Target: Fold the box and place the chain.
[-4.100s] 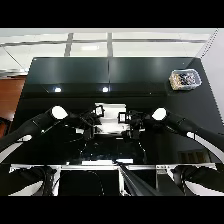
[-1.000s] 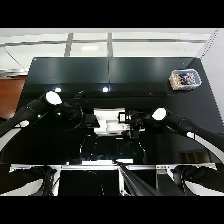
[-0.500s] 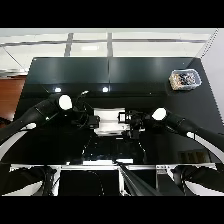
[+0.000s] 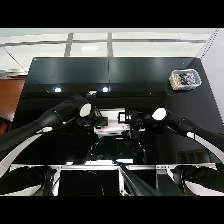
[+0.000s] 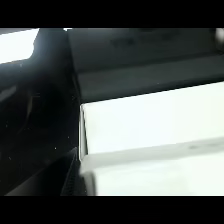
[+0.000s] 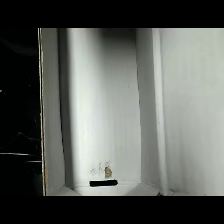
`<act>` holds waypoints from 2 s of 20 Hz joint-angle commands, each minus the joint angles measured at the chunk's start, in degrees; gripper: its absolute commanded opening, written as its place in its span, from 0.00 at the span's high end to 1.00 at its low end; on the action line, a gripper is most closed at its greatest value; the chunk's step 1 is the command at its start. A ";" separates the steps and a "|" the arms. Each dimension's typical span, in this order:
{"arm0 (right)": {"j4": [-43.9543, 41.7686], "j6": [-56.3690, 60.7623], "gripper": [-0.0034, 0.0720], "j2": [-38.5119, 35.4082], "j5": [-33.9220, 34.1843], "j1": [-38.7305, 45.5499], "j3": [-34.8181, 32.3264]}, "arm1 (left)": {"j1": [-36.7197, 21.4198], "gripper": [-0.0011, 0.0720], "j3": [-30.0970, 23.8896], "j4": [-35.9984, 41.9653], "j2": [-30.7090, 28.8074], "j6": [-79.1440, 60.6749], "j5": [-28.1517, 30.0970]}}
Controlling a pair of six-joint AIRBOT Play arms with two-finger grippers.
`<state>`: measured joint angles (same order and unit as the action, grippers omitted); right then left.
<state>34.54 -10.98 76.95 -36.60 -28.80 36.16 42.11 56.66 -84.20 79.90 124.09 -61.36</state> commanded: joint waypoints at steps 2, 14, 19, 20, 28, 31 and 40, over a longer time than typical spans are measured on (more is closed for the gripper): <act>0.00 0.02 0.87 0.02 -0.02 -0.04 -0.02 | 1.40 0.54 1.18 -2.19 2.36 7.34 -3.26; -0.02 0.02 0.87 0.02 -0.02 -0.04 -0.04 | 1.38 0.75 1.18 -0.55 3.98 7.91 -0.74; -0.02 0.04 0.87 0.04 -0.02 -0.04 -0.02 | 1.40 0.95 1.22 -0.61 3.98 7.89 -0.20; 0.00 0.02 0.87 0.02 -0.02 -0.04 -0.04 | 1.40 0.94 1.25 -0.57 3.98 7.89 -0.13; 0.00 0.02 0.87 0.02 -0.02 -0.04 -0.02 | 1.38 0.47 2.10 -1.20 4.00 7.91 -0.46; 0.00 0.02 0.87 0.02 -0.02 -0.04 -0.02 | 1.40 0.95 2.10 -1.86 4.00 7.69 -0.79; -0.02 0.02 0.87 0.02 -0.02 -0.04 -0.04 | 1.38 0.95 2.10 -1.66 4.00 7.72 -0.70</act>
<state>34.54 -10.94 76.95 -36.53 -28.80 36.16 43.51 58.70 -85.91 83.90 131.79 -62.15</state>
